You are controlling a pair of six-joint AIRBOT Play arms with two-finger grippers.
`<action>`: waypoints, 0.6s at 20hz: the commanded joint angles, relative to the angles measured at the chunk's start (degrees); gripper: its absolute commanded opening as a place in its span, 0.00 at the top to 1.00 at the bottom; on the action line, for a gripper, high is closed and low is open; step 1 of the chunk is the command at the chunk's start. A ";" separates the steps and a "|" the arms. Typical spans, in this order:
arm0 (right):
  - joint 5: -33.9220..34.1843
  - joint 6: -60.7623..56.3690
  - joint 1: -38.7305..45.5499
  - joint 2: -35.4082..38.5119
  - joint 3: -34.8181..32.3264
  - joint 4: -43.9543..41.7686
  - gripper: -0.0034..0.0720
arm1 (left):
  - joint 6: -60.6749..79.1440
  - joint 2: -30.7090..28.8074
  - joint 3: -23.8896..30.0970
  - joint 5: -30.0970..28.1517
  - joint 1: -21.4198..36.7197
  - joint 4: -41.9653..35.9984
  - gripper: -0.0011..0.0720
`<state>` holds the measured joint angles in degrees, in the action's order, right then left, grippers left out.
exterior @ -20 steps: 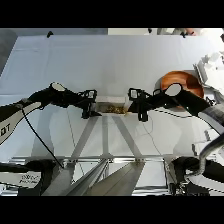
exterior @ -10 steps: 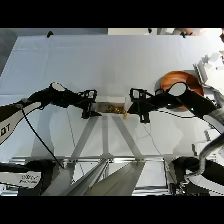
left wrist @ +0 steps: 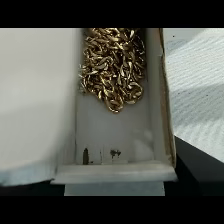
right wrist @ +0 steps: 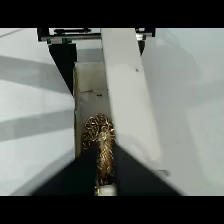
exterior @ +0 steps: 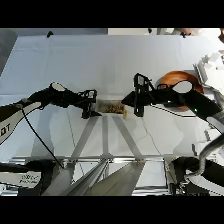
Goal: Fold the box and place the chain.
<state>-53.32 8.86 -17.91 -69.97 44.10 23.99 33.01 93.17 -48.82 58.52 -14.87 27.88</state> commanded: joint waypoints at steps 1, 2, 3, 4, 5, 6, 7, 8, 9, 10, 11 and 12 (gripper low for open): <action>-2.05 -1.46 0.00 0.09 0.02 3.06 0.58 | 0.02 -0.02 0.00 0.00 0.00 0.02 0.61; -2.34 -4.26 0.02 0.09 0.00 5.53 0.50 | 0.02 -0.02 0.00 0.00 0.00 0.02 0.61; -3.08 -7.26 0.02 0.09 0.00 8.63 0.51 | 0.02 -0.02 0.00 0.00 0.00 0.02 0.61; -3.91 -9.70 0.00 0.09 0.00 12.00 0.51 | 0.02 -0.02 0.00 0.00 0.00 0.02 0.61; -5.07 -12.00 0.00 0.09 0.00 15.50 0.51 | 0.02 -0.02 0.00 0.00 0.00 0.02 0.61; -6.25 -14.69 0.00 0.09 0.00 19.32 0.51 | 0.02 -0.02 0.00 0.00 0.00 0.02 0.61; -6.78 -17.86 -0.13 0.09 -0.07 22.95 0.51 | 0.02 -0.02 0.00 0.00 0.00 0.02 0.61; -6.67 -21.24 -0.55 0.09 -0.17 26.53 0.51 | 0.02 -0.02 0.00 0.00 0.00 0.02 0.61; -6.34 -24.02 -1.36 0.09 -0.33 29.83 0.51 | 0.02 -0.02 0.00 0.00 0.00 0.02 0.61; -5.66 -26.36 -2.40 0.09 -0.74 31.98 0.50 | 0.02 -0.02 0.00 0.00 0.00 0.02 0.61; -4.79 -27.58 -3.50 0.09 -1.40 32.30 0.50 | 0.02 -0.02 0.00 0.00 0.00 0.02 0.61; -3.45 -28.59 -4.52 0.07 -1.97 32.11 0.49 | 0.02 -0.02 0.00 0.00 0.00 0.02 0.61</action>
<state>-58.50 -13.04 -20.36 -69.91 43.11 50.26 33.01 93.17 -48.82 58.52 -14.87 27.88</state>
